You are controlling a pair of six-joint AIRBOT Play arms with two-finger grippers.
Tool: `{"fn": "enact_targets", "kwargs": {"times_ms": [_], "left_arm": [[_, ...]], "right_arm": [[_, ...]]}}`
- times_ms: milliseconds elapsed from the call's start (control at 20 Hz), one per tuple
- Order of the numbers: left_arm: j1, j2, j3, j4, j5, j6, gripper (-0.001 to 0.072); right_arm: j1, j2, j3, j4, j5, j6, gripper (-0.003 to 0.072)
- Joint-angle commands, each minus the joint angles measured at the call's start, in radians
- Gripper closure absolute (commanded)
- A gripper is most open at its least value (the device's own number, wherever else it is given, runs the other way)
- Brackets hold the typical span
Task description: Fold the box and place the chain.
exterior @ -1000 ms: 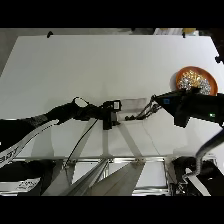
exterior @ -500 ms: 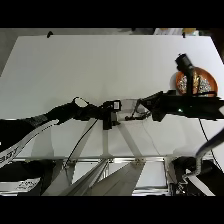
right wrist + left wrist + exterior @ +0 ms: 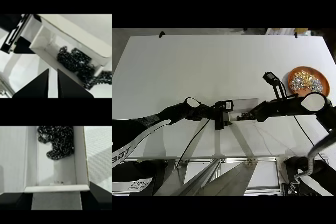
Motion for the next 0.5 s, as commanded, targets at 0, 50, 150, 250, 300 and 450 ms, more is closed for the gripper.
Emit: {"fn": "enact_targets", "kwargs": {"times_ms": [0, 50, 150, 250, 300, 450], "left_arm": [[0.000, 0.000, 0.000, 0.000, 0.000, 0.000, 0.0501], [0.000, 0.000, 0.000, 0.000, 0.000, 0.000, 0.0501], [0.000, 0.000, 0.000, 0.000, 0.000, 0.000, 0.0501], [0.000, 0.000, 0.000, 0.000, 0.000, 0.000, 0.0501], [0.000, 0.000, 0.000, 0.000, 0.000, 0.000, 0.0501], [0.000, 0.000, 0.000, 0.000, 0.000, 0.000, 0.0501]], "right_arm": [[-0.097, -0.016, 0.092, -0.061, 0.103, 0.079, 0.0562], [-0.143, -0.016, 0.133, -0.088, 0.114, 0.110, 0.0570], [-0.222, -0.016, 0.164, -0.172, 0.110, 0.172, 0.0659], [-0.270, -0.048, 0.164, -0.306, 0.108, 0.255, 0.0676], [-0.279, -0.078, 0.163, -0.375, 0.108, 0.296, 0.0676], [-0.279, -0.189, 0.163, -0.462, 0.094, 0.340, 0.0643]]}}
